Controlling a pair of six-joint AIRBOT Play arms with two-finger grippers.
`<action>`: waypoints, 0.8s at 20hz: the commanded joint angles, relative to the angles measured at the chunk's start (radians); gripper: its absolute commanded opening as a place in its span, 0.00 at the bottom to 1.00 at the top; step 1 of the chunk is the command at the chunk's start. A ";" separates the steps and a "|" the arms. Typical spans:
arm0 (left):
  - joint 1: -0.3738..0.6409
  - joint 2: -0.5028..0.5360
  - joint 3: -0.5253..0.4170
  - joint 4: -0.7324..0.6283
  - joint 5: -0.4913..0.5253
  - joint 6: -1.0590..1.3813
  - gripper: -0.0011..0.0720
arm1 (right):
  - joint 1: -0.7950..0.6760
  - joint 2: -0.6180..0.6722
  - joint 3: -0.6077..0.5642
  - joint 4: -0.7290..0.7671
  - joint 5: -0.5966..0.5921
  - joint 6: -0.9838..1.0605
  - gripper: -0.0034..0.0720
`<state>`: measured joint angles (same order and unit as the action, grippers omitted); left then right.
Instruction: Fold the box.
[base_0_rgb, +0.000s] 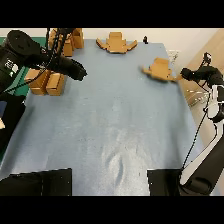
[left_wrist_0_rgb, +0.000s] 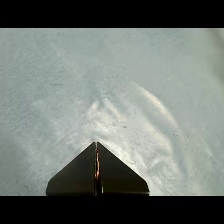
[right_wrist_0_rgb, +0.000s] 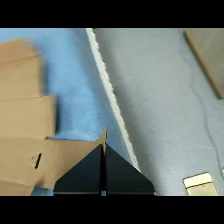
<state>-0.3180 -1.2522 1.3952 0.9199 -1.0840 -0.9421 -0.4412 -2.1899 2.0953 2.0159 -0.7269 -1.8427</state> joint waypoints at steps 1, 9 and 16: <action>0.000 0.000 0.000 0.002 0.002 0.002 0.04 | 0.001 0.021 0.000 0.042 -0.044 0.014 0.05; 0.013 -0.002 -0.002 0.113 0.040 -0.043 0.04 | 0.166 0.522 -0.221 0.372 -0.253 -0.084 0.04; 0.225 -0.002 -0.150 -0.091 -0.001 0.087 0.55 | 0.628 1.133 -1.142 0.427 0.364 -0.029 0.04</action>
<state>-0.1688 -1.2545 1.3155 0.9390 -1.0634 -0.9394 0.0177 -1.2881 1.3132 2.3878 -0.6796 -1.9175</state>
